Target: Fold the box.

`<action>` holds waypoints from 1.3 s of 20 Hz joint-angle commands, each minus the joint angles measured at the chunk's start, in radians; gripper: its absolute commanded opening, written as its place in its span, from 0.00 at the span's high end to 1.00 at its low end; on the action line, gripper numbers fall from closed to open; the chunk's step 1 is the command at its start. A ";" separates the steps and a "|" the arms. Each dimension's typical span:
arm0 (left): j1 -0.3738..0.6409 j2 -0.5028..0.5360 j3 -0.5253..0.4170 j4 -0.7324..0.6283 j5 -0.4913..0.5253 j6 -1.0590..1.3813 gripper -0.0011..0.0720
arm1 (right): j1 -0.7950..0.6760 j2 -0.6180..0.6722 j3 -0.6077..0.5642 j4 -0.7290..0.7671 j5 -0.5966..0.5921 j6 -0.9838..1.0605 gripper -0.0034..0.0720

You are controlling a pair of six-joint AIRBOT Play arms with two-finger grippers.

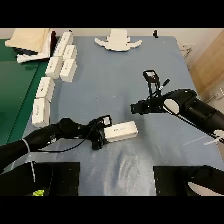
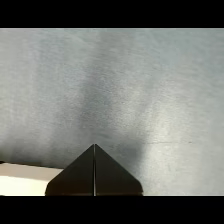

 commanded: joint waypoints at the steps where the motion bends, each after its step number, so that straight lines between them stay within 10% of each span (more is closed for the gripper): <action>1: 0.098 0.116 0.002 0.197 0.006 -0.328 0.56 | -0.001 -0.004 0.006 -0.043 0.006 0.064 0.95; 5: 0.374 0.196 0.002 0.492 0.007 -0.774 0.56 | -0.001 -0.004 0.006 -0.044 0.006 0.063 0.95; 11: 0.702 0.154 0.012 0.490 0.128 -0.920 0.56 | -0.001 -0.004 0.006 -0.044 0.007 0.063 0.95; 26: 0.714 -0.346 0.423 0.485 0.243 -0.921 0.56 | -0.001 -0.004 0.006 -0.044 0.006 0.062 0.95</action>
